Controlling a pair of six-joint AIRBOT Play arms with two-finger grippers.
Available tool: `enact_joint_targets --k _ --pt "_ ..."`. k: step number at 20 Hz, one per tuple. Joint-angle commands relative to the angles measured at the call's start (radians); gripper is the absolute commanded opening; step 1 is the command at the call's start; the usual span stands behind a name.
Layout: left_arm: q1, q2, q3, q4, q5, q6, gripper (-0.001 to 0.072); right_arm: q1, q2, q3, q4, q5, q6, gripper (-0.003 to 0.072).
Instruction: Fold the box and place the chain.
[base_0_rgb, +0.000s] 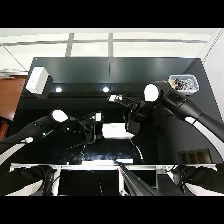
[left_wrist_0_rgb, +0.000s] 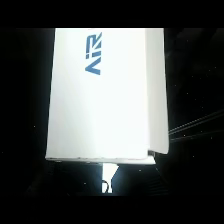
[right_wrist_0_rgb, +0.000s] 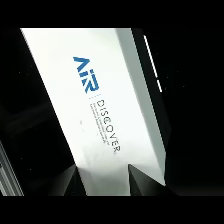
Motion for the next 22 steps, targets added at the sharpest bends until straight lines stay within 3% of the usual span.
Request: enact_joint_targets --k 1,3,7,8,10,22 --pt "0.000 0.000 0.000 0.000 0.000 0.001 0.0389 0.001 0.011 0.001 -0.014 -0.003 0.001 0.0384" --pt "0.000 0.000 0.000 0.000 0.000 0.001 0.0389 0.001 0.014 0.001 -0.014 0.005 0.002 0.0613" --pt "0.000 0.000 0.000 0.000 0.000 0.001 0.0389 0.001 0.013 0.001 -0.035 0.001 0.002 0.0588" --pt "0.000 0.000 0.000 0.000 0.000 0.001 0.0389 0.001 0.013 0.001 -0.035 -0.007 0.002 0.0481" --pt "0.000 0.000 0.000 0.000 0.000 0.001 0.0389 0.001 0.013 0.001 -0.035 -0.016 0.002 0.0350" --pt "0.000 0.000 0.000 0.000 0.000 0.001 0.0389 0.003 0.013 -0.014 -0.035 -0.025 0.033 0.0350"
